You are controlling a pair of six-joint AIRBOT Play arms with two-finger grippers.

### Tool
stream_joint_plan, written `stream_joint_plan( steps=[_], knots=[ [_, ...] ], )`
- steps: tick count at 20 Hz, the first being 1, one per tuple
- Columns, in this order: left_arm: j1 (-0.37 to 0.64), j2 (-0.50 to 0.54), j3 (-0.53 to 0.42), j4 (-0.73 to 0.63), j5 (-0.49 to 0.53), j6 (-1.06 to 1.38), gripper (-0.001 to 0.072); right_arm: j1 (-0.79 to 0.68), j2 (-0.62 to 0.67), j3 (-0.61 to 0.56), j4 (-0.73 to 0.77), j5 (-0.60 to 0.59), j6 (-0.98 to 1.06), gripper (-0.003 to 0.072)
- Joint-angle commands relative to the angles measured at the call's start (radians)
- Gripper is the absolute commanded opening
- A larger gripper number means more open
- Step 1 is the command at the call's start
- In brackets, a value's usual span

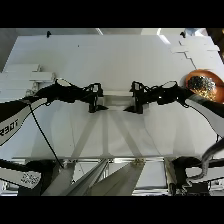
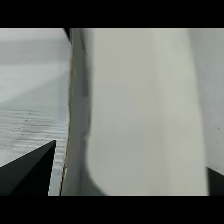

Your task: Fold the box and place the chain.

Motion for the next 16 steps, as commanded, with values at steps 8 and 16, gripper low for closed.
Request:
stream_joint_plan(
  steps=[8,16],
  knots=[
    [0.0,0.0,0.0,-0.001,-0.002,-0.001,0.0326,-0.116,0.286,0.0,-0.322,0.088,0.365,0.0438],
    [0.0,0.0,0.0,-0.001,-0.002,-0.001,0.0326,-0.022,0.346,0.0,-0.342,0.11,0.561,0.0013]
  ],
)
